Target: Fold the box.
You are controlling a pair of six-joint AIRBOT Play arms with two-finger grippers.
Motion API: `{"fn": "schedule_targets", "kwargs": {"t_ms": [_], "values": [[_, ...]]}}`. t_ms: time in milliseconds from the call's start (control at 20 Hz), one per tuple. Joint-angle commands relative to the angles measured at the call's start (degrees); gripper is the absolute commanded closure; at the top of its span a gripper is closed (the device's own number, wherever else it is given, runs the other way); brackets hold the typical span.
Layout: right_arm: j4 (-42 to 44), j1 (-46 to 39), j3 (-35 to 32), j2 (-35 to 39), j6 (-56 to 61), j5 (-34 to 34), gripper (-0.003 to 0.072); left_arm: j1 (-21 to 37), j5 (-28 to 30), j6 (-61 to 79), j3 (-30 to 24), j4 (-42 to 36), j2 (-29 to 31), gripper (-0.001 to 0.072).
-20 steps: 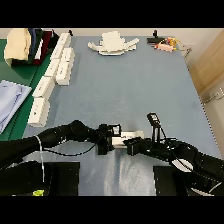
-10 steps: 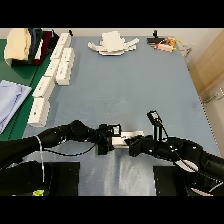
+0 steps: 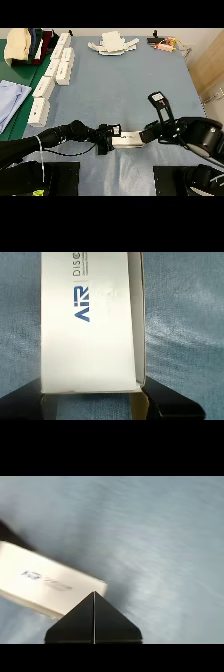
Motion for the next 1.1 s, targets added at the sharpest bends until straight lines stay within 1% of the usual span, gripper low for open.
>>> {"fn": "schedule_targets", "kwargs": {"t_ms": [0, 150, 400, 550, 750, 900, 1000, 1050], "values": [[-3.56, -5.44, 6.34, -4.85, 1.95, 14.16, 0.0679, 0.04, -0.02, 0.0, 0.0, 0.0, -0.02, 0.0476], [-3.13, -8.59, 6.54, -9.86, 3.32, 14.8, 0.0679, 0.04, 0.09, 0.07, 0.02, 0.0, -0.02, 0.0476], [-3.15, -8.66, 6.54, -16.46, 7.8, 14.6, 0.0679, 0.13, 0.26, 0.17, 0.22, 0.02, 0.0, 0.0476], [-3.08, -8.66, 6.54, -18.4, 8.31, 14.56, 0.0679, 0.13, 0.46, 0.11, 1.2, 0.04, 0.04, 0.0476], [-3.19, -8.68, 6.54, -18.53, 8.35, 14.56, 0.0679, 1.01, 2.78, -0.74, 1.4, 0.04, 1.42, 0.0476], [-3.72, -8.7, 6.54, -18.53, 9.16, 14.56, 0.0678, 6.56, 2.47, -6.88, 1.27, 0.59, 4.94, 0.0476], [-3.78, -8.7, 6.54, -18.53, 9.25, 14.12, 0.0678, 12.37, 2.6, -10.45, 0.26, 0.98, 8.39, 0.0476], [-3.78, -8.7, 6.54, -18.53, 9.25, 13.77, 0.0679, 15.69, 2.6, -13.33, -0.44, 2.54, 10.23, 0.0476]]}}
